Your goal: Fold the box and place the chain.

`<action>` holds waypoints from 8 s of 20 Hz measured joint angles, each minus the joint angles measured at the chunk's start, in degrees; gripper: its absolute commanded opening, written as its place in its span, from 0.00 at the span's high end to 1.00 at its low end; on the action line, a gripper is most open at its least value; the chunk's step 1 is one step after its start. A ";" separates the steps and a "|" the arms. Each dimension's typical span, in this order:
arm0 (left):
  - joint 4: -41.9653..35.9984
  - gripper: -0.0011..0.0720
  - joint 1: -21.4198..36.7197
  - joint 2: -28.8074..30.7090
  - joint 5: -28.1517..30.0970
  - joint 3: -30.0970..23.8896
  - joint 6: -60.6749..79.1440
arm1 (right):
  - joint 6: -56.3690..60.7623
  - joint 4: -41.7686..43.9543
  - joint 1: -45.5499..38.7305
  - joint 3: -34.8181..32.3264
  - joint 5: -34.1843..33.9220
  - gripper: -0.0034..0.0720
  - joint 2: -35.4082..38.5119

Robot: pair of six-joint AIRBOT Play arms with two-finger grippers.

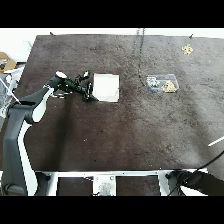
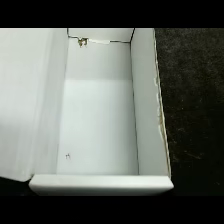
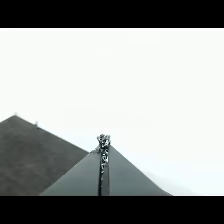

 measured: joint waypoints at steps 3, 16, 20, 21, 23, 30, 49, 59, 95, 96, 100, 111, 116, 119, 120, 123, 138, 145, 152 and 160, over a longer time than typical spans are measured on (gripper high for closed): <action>0.00 0.50 0.00 -0.02 0.02 0.00 0.00 | -0.22 -0.07 1.84 -0.02 -2.10 0.95 -2.40; 0.00 0.50 0.00 0.00 0.02 0.00 0.02 | -0.37 3.87 2.93 -0.02 -9.44 0.95 -8.96; 0.00 0.50 0.00 0.00 0.02 0.00 0.00 | -0.35 4.94 2.95 -0.04 -5.44 0.95 -10.97; 0.00 0.50 0.00 0.00 0.02 0.00 0.00 | -0.37 5.11 2.95 -0.09 -3.72 0.95 -11.45; 0.00 0.50 0.00 -0.02 0.02 0.00 0.00 | -0.26 5.70 2.95 -0.96 -0.79 0.95 -12.02; 0.02 0.50 0.00 0.00 0.02 0.00 0.00 | 1.07 9.29 2.95 -19.58 -2.34 0.90 -12.74; 0.02 0.50 0.00 0.00 0.04 0.00 0.02 | 24.98 15.61 -22.38 -53.57 -13.62 0.42 -12.83; 0.02 0.50 0.00 0.00 0.07 0.00 0.00 | 27.54 28.37 -22.03 -53.68 -30.51 0.83 -22.14; 0.00 0.50 0.00 0.00 0.11 0.00 0.00 | 27.30 13.66 -3.26 -50.21 -19.43 0.60 -8.61; 0.02 0.50 0.00 0.00 0.11 0.00 0.02 | 27.52 13.29 -5.60 -51.39 -18.58 0.54 -7.37; 0.00 0.51 0.00 0.00 0.11 0.00 0.00 | 28.68 12.85 -15.45 -57.16 -17.20 0.46 -5.51; 0.00 0.50 0.00 0.00 0.11 0.00 0.00 | 29.27 25.40 -21.05 -57.51 -31.45 0.71 -19.26; 0.00 0.50 0.00 0.00 0.11 0.00 0.00 | 30.01 28.35 -20.57 -54.64 -33.48 0.95 -21.46; 0.00 0.50 0.00 0.00 0.11 0.00 0.00 | 30.05 27.39 -18.25 -54.10 -33.97 0.95 -17.64; 0.00 0.50 0.00 0.00 0.11 0.00 0.00 | 30.05 26.51 -16.70 -53.99 -33.94 0.95 -15.54; 0.00 0.50 0.00 0.00 0.11 0.00 0.00 | 30.05 23.26 -10.95 -52.83 -36.00 0.95 -8.85; 0.02 0.50 0.00 0.00 0.11 0.00 0.00 | 29.68 16.92 5.95 -44.30 -32.15 0.45 -9.64; 0.02 0.50 0.00 0.00 0.11 0.00 0.00 | 30.08 8.92 -1.99 -44.19 -18.18 0.59 -7.30; 0.00 0.50 0.00 0.00 0.11 0.00 0.02 | 30.75 7.61 -16.09 -49.16 -9.68 0.38 -8.15; 0.02 0.50 0.00 0.00 0.09 0.00 0.02 | 32.50 17.81 -20.98 -51.60 -21.55 0.56 -19.39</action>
